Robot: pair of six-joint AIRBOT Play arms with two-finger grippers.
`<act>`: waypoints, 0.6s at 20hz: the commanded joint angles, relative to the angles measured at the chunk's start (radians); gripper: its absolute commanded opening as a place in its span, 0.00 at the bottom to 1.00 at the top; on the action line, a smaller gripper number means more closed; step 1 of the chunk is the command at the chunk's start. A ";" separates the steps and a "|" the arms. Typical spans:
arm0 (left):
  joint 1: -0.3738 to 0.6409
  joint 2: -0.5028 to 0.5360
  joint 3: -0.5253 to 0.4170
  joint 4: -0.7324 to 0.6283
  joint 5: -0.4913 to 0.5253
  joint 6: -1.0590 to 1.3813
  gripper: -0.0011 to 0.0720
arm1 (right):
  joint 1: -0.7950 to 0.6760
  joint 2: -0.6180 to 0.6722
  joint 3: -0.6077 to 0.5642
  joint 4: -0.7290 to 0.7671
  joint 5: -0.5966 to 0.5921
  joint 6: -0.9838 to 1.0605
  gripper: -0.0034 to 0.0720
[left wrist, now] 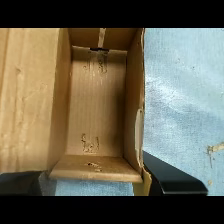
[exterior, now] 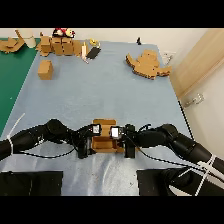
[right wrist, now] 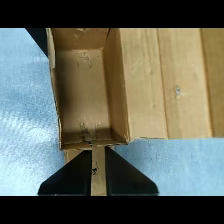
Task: Fold the box.
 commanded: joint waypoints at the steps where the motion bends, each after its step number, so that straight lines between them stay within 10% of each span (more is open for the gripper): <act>1: 0.000 -0.001 0.000 0.001 0.000 0.000 0.85 | 0.002 0.000 -0.002 0.003 -0.015 -0.007 0.21; 12: 0.000 -0.001 0.000 0.001 0.000 0.000 0.85 | 0.002 0.000 -0.002 0.116 0.012 -0.007 0.30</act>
